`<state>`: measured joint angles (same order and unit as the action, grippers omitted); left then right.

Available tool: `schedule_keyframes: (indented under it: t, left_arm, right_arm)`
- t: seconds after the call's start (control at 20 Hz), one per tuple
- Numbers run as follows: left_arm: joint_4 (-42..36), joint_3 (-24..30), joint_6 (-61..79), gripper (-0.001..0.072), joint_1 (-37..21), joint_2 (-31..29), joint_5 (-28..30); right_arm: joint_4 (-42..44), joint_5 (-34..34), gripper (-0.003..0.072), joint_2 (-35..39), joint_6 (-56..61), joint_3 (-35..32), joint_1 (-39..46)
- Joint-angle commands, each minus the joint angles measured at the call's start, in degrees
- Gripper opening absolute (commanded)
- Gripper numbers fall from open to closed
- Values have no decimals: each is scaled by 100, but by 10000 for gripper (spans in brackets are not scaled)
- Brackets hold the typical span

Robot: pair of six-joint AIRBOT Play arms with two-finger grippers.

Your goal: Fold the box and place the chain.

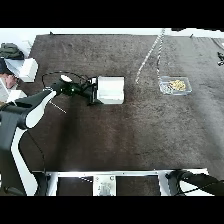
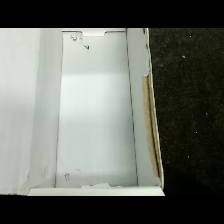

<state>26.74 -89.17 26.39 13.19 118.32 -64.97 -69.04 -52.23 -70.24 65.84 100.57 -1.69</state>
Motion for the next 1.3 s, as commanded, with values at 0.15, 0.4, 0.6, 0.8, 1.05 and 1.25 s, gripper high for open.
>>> schedule_keyframes:
  t: [0.15,0.4,0.6,0.8,1.05,1.25]
  left_arm:
    - [0,0,2,333,-2,-4,0]
    - [-2,0,2,333,-2,-4,0]
    - [0,0,2,333,-2,-4,0]
    - [-2,0,2,333,-2,-4,2]
    - [-2,0,2,333,-2,-4,0]
    - [-2,0,2,333,-2,-4,2]
  right_arm:
    - [31,17,-18,-481,17,52,-1086]
    - [26,-339,-18,-1036,9,0,-1355]
    - [15,-219,-18,-1316,17,-417,-1355]
    - [11,411,-18,-1423,26,-1202,-1357]
    - [-352,385,491,-1421,68,-2041,-1233]
    - [-380,389,474,-984,741,-3008,-162]
